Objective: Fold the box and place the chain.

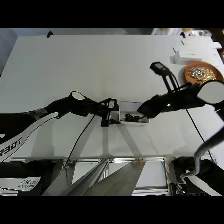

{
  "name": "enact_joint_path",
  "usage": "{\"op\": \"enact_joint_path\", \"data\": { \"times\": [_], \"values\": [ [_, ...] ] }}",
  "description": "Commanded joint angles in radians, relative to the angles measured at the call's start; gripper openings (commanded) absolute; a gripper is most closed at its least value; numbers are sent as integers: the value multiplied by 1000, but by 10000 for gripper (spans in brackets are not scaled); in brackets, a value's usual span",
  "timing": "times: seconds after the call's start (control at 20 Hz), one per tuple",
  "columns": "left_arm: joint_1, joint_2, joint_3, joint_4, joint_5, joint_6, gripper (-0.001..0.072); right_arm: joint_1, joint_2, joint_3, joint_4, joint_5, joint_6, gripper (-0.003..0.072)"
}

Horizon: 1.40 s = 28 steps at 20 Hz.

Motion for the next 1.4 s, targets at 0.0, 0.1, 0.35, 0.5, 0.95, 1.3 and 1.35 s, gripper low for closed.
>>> {"op": "enact_joint_path", "data": {
  "times": [0.0, 0.1, 0.35, 0.5, 0.95, 1.3, 1.35],
  "values": [
    [0, 0, 0, 0, 0, 0, 103, -17, -3, 179, -237, 2, 69, 216],
    [0, 0, 0, 0, 0, 0, 103, -107, -6, 203, -266, -66, 98, 219],
    [0, 0, 0, 0, 0, 0, 103, -354, -155, 190, -276, -15, 174, 393],
    [0, 0, 0, 0, 0, 0, 103, -394, -249, 154, -285, -21, 196, 423],
    [0, 0, 0, 0, 0, 0, 103, -372, -454, 61, -372, -106, 286, 409],
    [0, 0, 0, 0, 0, 0, 103, -312, -524, 60, -405, -118, 287, 328],
    [0, 0, 0, 0, 0, 0, 103, -304, -532, 60, -405, -118, 288, 328]
  ]
}}
